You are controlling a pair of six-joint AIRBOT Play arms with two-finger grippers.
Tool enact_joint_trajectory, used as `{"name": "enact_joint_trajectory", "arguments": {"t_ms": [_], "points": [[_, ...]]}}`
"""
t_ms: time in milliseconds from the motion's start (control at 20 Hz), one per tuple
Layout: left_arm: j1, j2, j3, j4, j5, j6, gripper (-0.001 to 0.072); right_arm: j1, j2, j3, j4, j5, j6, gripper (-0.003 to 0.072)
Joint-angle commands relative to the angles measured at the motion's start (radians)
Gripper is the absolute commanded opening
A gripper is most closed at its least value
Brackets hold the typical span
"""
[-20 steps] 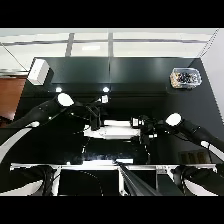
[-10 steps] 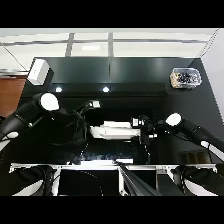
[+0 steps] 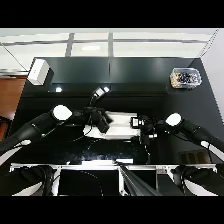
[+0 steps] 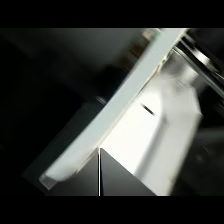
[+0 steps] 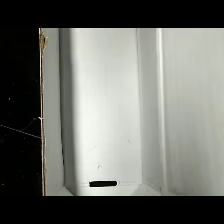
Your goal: Fold the box and place the chain.
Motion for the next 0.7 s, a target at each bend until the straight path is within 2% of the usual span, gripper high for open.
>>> {"name": "enact_joint_trajectory", "arguments": {"t_ms": [0,250,350,450,550,650], "points": [[-0.008,-0.048,-0.004,-0.042,0.223,0.023,0.0026,0.0,0.0,0.0,0.0,0.0,0.0,0.0467],[-0.008,-0.109,-0.004,-0.034,0.127,0.031,0.0025,0.0,0.0,0.0,0.0,0.0,0.0,0.0467],[-0.019,-0.138,-0.003,0.04,0.059,0.05,0.0024,0.0,0.0,0.0,0.0,0.0,0.0,0.0467],[-0.019,-0.14,-0.003,0.144,0.043,0.043,0.0024,0.0,0.0,0.0,0.0,0.0,0.0,0.0467],[0.006,-0.132,0.003,0.141,0.037,0.032,0.0024,0.0,0.0,0.0,0.0,0.0,0.0,0.0467],[0.036,-0.124,0.031,0.159,-0.044,0.029,0.0024,0.0,0.0,0.0,0.0,0.0,0.0,0.0467]]}}
